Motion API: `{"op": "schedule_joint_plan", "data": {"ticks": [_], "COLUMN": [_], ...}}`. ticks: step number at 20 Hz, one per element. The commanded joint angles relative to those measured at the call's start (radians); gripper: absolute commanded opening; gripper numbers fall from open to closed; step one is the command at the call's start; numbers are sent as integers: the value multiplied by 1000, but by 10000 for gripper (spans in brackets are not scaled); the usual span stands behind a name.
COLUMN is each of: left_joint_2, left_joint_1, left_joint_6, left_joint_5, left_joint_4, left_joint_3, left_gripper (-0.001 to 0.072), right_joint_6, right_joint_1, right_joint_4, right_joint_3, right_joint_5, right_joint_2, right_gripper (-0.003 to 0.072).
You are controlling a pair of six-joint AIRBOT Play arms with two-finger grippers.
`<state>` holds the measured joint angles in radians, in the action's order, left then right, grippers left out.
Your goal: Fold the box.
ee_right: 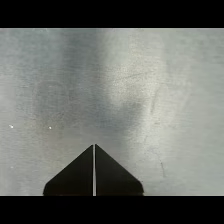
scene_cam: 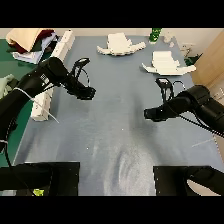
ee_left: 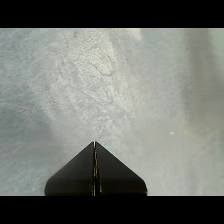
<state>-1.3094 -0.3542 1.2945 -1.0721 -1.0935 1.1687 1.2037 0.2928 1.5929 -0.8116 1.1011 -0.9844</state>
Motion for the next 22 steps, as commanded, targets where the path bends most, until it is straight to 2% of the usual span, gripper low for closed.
{"op": "schedule_joint_plan", "data": {"ticks": [1, 10, 14, 16, 17, 20, 21, 22], "left_joint_2": [-1, -1, -1, -1, -1, -1, -1, -1], "left_joint_1": [0, 0, 0, -1, 0, -1, -1, 0], "left_joint_6": [0, 0, 0, 0, 0, 0, 0, 0], "left_joint_5": [-1, -1, -1, -1, -1, -2, -1, -1], "left_joint_4": [2, 2, 2, 2, 2, 2, 2, 2], "left_joint_3": [1, 1, 1, 1, 1, 1, 1, 1], "left_gripper": [12, 12, 12, 12, 12, 12, 12, 12], "right_joint_6": [0, 0, -72, -75, -44, 95, 111, 119], "right_joint_1": [0, 0, -10, -127, -217, -529, -627, -708], "right_joint_4": [0, 5, 83, 69, 71, 95, 119, 154], "right_joint_3": [0, 0, -19, -151, -248, -590, -698, -792], "right_joint_5": [0, -21, -46, 64, 126, 226, 225, 221], "right_joint_2": [0, -2, -23, -92, -143, -347, -425, -502], "right_gripper": [24, 23, 21, 34, 160, 210, 359, 379]}}
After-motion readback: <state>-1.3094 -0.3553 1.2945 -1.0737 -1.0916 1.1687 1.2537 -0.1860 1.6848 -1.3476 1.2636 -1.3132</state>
